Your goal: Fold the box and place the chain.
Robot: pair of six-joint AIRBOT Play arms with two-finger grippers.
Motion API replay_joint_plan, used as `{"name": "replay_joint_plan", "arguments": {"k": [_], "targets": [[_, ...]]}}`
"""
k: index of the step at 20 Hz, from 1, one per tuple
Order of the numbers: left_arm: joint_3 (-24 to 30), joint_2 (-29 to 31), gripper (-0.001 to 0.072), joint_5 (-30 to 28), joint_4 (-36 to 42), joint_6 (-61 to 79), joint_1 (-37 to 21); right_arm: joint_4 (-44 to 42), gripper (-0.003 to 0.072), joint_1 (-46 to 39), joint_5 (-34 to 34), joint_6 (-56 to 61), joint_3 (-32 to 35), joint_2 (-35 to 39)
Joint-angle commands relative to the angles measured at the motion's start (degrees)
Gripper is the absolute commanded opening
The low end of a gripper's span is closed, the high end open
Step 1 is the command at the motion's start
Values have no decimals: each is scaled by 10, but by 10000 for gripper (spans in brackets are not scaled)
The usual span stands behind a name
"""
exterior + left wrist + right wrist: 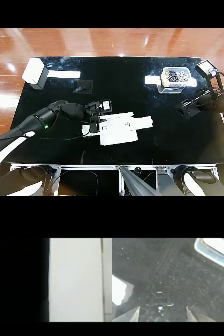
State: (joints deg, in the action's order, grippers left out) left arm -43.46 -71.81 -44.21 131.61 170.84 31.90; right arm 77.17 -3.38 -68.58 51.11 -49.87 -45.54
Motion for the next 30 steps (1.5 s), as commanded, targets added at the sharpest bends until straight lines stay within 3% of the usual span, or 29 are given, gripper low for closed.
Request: {"name": "replay_joint_plan", "arguments": {"k": [1, 7, 9, 12, 15, 24, 30], "targets": [[-14, 0, 21, -55, -52, 12, 0, 0, 720, 0, -1, -30, 1, -4], [-14, 0, 20, -74, -68, 12, 2, -16, 720, 0, 28, -60, 78, -4], [-14, -1, 21, -79, -77, 12, 2, -71, 720, 1, 32, -77, 107, -4], [-14, -3, 21, -78, -90, 12, 3, -158, 719, 38, 53, -162, 164, -5], [-17, -4, 21, -71, -93, 12, 2, -157, 720, 79, 101, -245, 203, -5], [-22, -12, 21, -79, -92, 12, 2, -210, 720, 213, 138, -316, 236, -6], [-22, -31, 21, -78, -78, 12, 2, -213, 719, 279, 179, -388, 236, -75]]}}
